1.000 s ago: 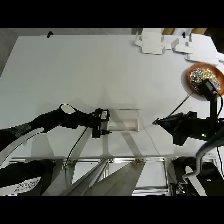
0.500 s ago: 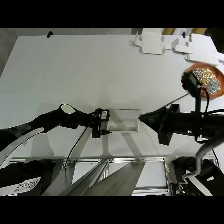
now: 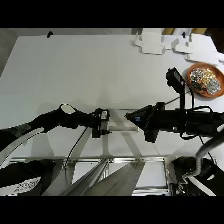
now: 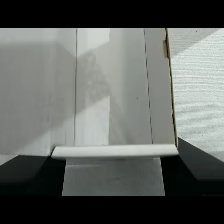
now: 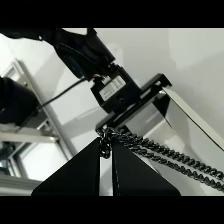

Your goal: Fold the box and place the chain.

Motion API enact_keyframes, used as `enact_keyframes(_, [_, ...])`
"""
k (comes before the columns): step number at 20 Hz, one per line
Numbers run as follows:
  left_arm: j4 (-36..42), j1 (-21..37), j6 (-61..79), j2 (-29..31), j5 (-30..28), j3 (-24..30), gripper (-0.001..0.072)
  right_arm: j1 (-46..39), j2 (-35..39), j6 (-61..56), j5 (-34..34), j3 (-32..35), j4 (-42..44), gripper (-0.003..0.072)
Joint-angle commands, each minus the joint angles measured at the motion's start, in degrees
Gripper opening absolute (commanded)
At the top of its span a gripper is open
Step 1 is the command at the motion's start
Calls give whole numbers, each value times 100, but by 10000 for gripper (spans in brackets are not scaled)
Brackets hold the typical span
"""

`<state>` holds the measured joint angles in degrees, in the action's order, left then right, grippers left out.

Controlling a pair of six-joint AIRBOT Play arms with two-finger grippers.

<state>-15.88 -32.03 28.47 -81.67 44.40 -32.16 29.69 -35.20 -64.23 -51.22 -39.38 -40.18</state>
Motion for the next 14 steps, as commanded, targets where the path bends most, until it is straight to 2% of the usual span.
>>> enact_keyframes(1, [-2,2,0,4,0,0,255,37,-24,4,76,-2,374,19])
enact_keyframes(6, [-2,2,0,4,-2,0,255,201,-46,-22,-170,0,540,19])
enact_keyframes(11, [-2,2,2,4,0,0,255,1054,-612,-26,424,0,142,19])
enact_keyframes(14, [-2,2,0,4,0,0,255,1178,-863,-24,577,0,26,19])
